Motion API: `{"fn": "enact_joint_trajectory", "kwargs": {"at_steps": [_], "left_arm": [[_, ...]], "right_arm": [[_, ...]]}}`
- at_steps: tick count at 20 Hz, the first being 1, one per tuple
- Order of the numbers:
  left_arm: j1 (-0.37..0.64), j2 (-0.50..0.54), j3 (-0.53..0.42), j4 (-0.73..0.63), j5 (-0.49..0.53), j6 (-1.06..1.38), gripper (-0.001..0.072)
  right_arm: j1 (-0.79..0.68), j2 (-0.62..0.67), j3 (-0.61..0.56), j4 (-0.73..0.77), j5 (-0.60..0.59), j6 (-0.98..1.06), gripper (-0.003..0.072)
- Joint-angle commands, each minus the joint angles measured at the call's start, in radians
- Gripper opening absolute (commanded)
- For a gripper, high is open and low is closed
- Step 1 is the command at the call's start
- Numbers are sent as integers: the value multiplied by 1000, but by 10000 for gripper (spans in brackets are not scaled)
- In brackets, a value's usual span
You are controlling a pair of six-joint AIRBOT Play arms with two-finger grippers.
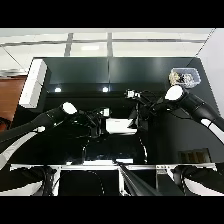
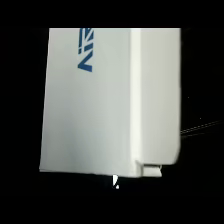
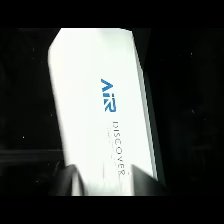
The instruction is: Fold the box and place the chain.
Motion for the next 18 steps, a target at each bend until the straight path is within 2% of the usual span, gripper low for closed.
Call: {"fn": "enact_joint_trajectory", "kwargs": {"at_steps": [1,18], "left_arm": [[0,0,1,1,0,1,396],[0,0,1,1,0,1,396]], "right_arm": [[1,0,0,-5,-2,19,306],[1,0,-1,-24,15,19,307]]}}
